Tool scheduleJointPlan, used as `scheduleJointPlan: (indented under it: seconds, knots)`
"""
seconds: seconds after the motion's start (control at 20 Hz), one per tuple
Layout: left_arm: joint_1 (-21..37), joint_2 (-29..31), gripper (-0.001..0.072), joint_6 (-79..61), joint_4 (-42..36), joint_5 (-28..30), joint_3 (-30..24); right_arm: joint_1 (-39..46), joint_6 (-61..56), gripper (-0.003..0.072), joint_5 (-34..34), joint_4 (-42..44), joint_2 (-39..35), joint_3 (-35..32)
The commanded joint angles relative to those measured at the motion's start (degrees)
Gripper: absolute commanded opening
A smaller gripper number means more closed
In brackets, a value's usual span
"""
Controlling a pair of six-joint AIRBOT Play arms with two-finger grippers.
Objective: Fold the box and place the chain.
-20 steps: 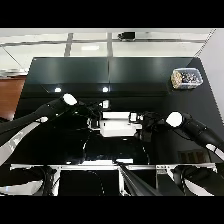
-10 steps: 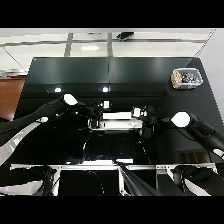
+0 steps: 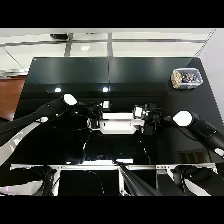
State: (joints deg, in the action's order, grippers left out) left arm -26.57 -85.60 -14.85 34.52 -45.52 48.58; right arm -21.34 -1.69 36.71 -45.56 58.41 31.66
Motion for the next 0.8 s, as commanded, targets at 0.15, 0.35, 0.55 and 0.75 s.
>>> scheduleJointPlan:
  seconds: [0.15, 0.35, 0.55, 0.75]
  knots:
    - [0.04, -0.02, 0.0026, 0.07, -0.02, 0.07, 0.04, 3.76, 4.96, 0.072, 2.64, 2.89, 5.05, 3.72]
    - [0.04, -0.02, 0.0026, 0.07, -0.02, 0.09, 0.04, 5.09, -6.05, 0.072, 11.98, -12.41, 5.05, 3.72]
    - [0.04, -0.02, 0.0026, 0.07, -0.02, 0.11, 0.04, 1.97, -9.84, 0.072, 14.88, -2.1, 5.07, 1.44]
    - [0.04, -0.02, 0.0026, 0.09, -0.02, -0.17, 0.04, -3.02, -11.5, 0.072, 1.11, 7.63, 4.96, -0.2]
